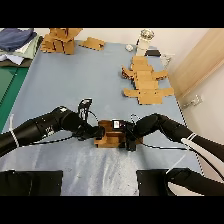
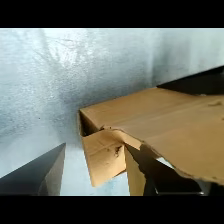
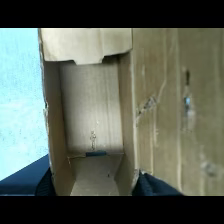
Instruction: Fold the box.
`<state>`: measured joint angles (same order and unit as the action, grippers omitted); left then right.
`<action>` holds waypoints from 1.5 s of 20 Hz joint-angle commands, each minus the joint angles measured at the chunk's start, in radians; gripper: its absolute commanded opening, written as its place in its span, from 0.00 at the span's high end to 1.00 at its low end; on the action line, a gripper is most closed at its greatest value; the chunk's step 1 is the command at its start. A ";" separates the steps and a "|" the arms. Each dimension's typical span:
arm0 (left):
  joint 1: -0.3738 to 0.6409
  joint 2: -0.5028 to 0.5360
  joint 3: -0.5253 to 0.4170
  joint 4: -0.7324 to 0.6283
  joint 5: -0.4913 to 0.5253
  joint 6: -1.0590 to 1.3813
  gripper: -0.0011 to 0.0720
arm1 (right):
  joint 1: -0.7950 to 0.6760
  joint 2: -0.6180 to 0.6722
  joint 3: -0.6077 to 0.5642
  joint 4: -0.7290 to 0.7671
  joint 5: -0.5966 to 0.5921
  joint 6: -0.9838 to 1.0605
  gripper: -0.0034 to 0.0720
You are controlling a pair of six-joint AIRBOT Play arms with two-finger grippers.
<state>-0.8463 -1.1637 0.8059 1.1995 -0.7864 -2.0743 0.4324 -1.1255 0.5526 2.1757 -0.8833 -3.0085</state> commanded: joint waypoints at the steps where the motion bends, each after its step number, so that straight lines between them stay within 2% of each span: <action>1: -0.041 -0.008 0.029 0.109 -0.037 -0.176 0.22 | 0.000 0.001 0.001 0.000 0.000 0.000 0.33; 4: -0.092 -0.016 0.052 0.194 -0.073 -0.298 0.22 | 0.000 0.001 0.001 0.000 0.000 0.000 0.33; 7: -0.140 -0.072 0.135 0.232 -0.130 -0.328 0.22 | 0.000 0.001 0.001 0.000 0.000 0.000 0.33; 11: -0.192 -0.180 0.251 0.302 -0.275 -0.357 0.22 | 0.000 0.001 0.001 0.000 0.000 0.000 0.33; 15: -0.214 -0.254 0.300 0.316 -0.306 -0.358 0.22 | 0.000 0.001 0.001 0.000 0.000 0.000 0.33; 19: -0.214 -0.270 0.301 0.320 -0.305 -0.358 0.22 | 0.000 0.001 0.001 0.000 0.000 0.000 0.33; 27: -0.214 -0.328 0.301 0.322 -0.246 -0.350 0.22 | 0.000 0.001 0.001 0.000 0.000 0.000 0.33; 28: -0.214 -0.332 0.301 0.322 -0.246 -0.356 0.31 | 0.000 0.001 0.001 0.000 0.000 0.000 0.33; 29: -0.214 -0.333 0.301 0.323 -0.243 -0.358 0.62 | 0.000 0.001 0.001 0.000 0.000 0.000 0.33; 30: -0.214 -0.333 0.301 0.323 -0.237 -0.358 0.79 | 0.000 0.001 0.001 0.000 0.000 0.000 0.33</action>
<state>-1.0599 -1.4857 1.1053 1.5269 -1.0466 -2.4268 0.4320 -1.1255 0.5526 2.1738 -0.8833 -3.0085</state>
